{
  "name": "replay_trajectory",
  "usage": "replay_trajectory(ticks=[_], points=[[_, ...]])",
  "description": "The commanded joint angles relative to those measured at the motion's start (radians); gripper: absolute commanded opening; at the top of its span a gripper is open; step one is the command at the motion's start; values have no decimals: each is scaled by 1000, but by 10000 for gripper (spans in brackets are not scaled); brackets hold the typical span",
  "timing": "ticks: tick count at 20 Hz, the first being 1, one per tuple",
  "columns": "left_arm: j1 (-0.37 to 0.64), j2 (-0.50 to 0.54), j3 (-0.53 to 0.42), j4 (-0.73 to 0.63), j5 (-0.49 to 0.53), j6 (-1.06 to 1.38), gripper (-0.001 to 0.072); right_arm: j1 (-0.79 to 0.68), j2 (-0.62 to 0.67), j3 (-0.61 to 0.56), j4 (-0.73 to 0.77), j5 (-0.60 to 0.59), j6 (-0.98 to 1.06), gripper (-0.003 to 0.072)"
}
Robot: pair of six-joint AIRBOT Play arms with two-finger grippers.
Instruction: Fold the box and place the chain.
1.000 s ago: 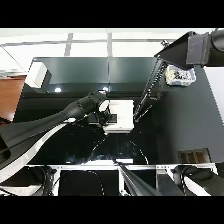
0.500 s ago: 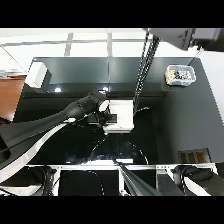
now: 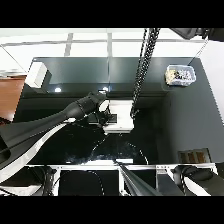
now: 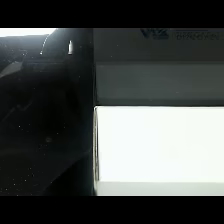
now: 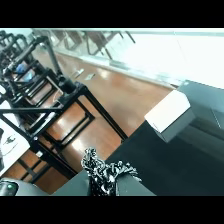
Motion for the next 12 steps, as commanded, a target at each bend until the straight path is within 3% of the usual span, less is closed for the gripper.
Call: replay_trajectory(ticks=[1, 7, 12], points=[[1, -1, 0, 0, 0, 0, 31, 1, -1, 1, 5, -4, -3, 18], [1, -1, 0, 0, 0, 0, 30, 1, -1, 1, 92, -62, -23, 18], [1, -1, 0, 0, 1, 0, 30, 1, -2, -14, 1, 9, -17, 18]])
